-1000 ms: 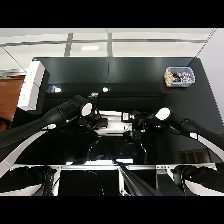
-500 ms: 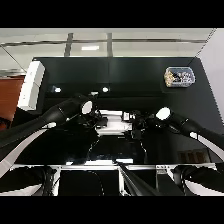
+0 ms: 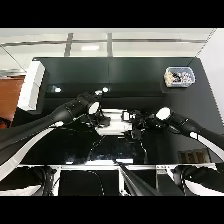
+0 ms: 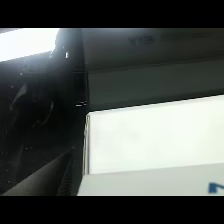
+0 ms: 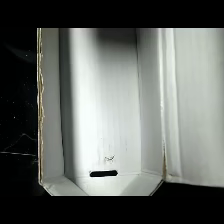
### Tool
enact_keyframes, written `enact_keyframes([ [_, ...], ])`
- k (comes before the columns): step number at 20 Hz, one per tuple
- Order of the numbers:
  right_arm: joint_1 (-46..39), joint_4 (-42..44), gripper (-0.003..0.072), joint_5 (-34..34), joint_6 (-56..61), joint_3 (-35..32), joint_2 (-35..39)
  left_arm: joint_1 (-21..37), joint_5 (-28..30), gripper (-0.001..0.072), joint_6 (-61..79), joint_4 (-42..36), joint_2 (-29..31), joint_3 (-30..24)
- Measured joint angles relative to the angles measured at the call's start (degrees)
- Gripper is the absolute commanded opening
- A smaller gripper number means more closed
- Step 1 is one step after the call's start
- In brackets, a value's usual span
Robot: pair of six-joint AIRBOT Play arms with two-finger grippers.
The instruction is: Fold the box and place the chain.
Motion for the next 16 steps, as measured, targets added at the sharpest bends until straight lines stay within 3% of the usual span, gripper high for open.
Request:
enact_keyframes([
  [4, 0.0, 0.1, 0.0126, 0.0, 0.0, 0.0, 0.0, -0.2, -0.2, 0.0026, -0.7, 0.3, -0.3, 0.2],
  [16, 0.0, 0.1, 0.0126, 0.2, 0.0, 0.0, 0.0, -0.2, -0.1, 0.0025, -0.9, 0.4, -0.4, 0.3],
])
